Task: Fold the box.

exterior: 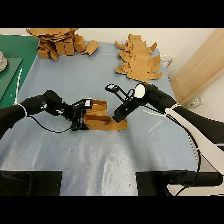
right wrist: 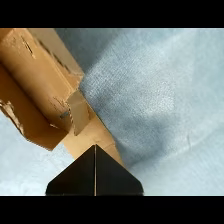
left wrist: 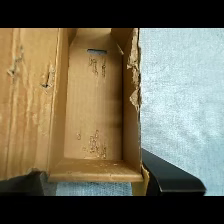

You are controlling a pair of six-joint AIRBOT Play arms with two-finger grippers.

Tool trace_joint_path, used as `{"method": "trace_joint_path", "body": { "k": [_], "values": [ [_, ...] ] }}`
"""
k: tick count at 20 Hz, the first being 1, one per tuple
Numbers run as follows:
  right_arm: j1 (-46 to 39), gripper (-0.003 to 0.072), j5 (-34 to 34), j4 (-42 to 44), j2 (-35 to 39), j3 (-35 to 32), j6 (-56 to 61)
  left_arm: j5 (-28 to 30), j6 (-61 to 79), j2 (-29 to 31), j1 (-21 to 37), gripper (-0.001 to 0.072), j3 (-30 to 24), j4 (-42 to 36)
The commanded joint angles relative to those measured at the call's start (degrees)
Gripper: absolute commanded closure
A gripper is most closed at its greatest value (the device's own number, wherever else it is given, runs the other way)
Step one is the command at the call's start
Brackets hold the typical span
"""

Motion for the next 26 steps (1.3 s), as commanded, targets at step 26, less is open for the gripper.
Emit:
{"method": "trace_joint_path", "body": {
  "k": [26],
  "values": [
    [-3.9,0.0686,-11.7,43.1,-10.1,-2.3,-0.6,-0.6,-0.9,0.0,-0.1,0.019,0.0,1.0]
  ]
}}
